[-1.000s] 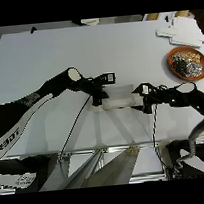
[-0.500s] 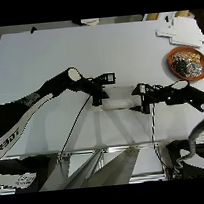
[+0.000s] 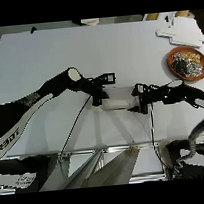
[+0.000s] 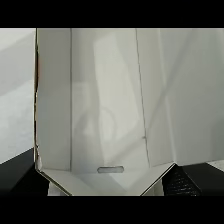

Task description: Fold the box and place the chain.

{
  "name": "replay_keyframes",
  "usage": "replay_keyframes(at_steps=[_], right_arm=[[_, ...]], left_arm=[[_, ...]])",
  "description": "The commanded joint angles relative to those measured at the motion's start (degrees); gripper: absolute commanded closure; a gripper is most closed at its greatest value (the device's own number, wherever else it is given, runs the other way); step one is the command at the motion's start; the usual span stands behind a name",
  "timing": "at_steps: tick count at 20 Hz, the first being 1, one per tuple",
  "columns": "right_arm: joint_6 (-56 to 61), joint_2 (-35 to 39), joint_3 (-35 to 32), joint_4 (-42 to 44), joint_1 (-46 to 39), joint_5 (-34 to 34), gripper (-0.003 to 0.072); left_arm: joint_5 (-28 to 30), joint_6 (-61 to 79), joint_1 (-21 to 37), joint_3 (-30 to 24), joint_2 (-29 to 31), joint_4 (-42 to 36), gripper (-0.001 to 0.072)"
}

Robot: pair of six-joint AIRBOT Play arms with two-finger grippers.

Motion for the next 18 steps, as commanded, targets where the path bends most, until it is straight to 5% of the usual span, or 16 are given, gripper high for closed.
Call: replay_keyframes(at_steps=[1,9,13,18], right_arm=[[-0.15,-0.9,0.28,0.13,0.0,-0.26,0.0042],[-0.15,-1.18,0.31,0.24,0.15,-1.6,0.0115],[-1.75,-1.2,0.44,0.63,0.7,-1.6,0.0034],[-1.09,-1.2,0.44,1.16,1.77,-2.14,0.0153]], left_arm=[[0.04,0.0,-0.02,0.02,0.0,0.0,0.07],[0.04,0.0,-0.02,0.02,0.0,0.02,0.07],[0.04,0.0,-0.02,0.02,0.0,0.0,0.07],[0.04,0.0,-0.02,0.02,0.0,0.0,0.07]])
